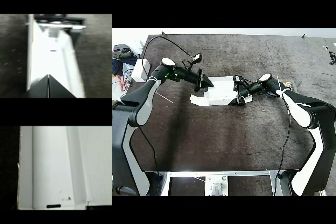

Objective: Fold the box and place the chain.

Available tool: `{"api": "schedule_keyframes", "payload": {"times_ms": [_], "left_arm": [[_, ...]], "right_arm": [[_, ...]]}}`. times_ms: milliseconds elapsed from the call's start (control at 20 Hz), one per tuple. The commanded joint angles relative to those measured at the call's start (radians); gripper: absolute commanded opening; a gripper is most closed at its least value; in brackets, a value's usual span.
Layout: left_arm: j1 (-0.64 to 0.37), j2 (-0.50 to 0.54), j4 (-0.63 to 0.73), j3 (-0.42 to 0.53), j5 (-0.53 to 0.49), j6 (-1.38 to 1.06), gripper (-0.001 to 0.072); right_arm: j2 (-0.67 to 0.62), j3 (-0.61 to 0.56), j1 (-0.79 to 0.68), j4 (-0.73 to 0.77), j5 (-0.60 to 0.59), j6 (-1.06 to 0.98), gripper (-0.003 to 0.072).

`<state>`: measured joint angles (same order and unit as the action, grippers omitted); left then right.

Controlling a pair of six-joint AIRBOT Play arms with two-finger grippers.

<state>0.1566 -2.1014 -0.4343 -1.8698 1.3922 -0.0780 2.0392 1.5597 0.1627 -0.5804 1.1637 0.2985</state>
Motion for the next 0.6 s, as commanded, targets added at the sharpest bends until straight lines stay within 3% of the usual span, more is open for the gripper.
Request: {"api": "schedule_keyframes", "payload": {"times_ms": [0, 550], "left_arm": [[0.003, -0.003, 0.000, 0.000, -0.103, 0.001, 0.0012], [0.003, -0.063, -0.013, 0.003, -0.127, 0.026, 0.0012]], "right_arm": [[0.001, 0.000, 0.000, 0.000, 0.000, 0.000, 0.0606], [0.001, 0.000, 0.000, 0.000, 0.000, 0.000, 0.0606]]}}
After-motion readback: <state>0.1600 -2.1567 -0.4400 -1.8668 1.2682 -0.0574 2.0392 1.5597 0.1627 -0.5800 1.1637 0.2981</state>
